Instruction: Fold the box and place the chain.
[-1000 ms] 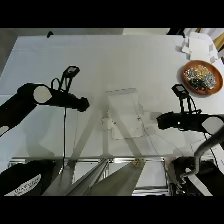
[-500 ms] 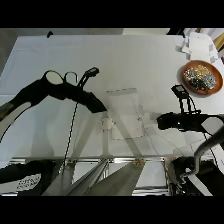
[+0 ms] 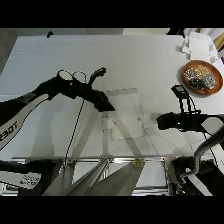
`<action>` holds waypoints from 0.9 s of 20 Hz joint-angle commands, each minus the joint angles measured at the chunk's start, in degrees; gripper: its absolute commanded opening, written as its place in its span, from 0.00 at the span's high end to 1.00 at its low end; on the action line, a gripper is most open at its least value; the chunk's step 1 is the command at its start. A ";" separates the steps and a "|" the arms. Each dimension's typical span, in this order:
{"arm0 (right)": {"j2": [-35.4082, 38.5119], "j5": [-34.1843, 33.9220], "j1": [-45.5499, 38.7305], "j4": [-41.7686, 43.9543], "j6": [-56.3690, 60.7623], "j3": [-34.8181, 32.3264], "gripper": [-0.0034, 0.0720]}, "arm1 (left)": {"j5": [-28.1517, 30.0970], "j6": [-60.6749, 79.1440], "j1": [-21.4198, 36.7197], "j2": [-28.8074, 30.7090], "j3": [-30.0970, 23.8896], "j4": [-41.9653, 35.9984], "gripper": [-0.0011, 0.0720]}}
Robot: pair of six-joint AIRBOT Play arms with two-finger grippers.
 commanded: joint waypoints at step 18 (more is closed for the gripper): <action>0.04 0.28 0.07 0.13 -0.09 -0.04 0.94 | 2.86 8.33 -3.85 -3.43 0.17 -0.44 0.97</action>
